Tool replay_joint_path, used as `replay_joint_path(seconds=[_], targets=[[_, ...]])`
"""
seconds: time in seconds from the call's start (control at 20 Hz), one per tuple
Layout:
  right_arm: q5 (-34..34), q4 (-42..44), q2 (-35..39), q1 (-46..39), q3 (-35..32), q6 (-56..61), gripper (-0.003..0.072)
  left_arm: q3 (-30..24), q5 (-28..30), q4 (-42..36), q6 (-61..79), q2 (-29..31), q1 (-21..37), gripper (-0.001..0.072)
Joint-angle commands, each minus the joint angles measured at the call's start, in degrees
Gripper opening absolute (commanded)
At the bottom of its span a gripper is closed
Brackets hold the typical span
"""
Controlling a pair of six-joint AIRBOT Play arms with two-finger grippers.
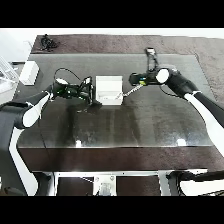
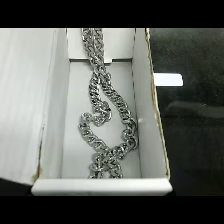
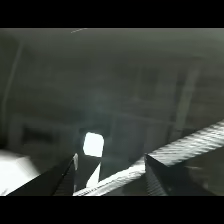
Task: Fold the box and place the chain.
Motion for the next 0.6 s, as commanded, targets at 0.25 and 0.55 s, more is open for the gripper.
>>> replay_joint_path(seconds=[0.25,0.55], targets=[[-13.99,10.88,-7.74,-9.81,-3.13,6.03,0.0571,-0.02,0.0,0.0,0.0,0.0,0.0,0.0308],[-21.22,15.3,-12.35,-9.92,-1.62,6.25,0.0571,-0.02,0.02,0.0,0.0,0.0,0.0,0.0309]])
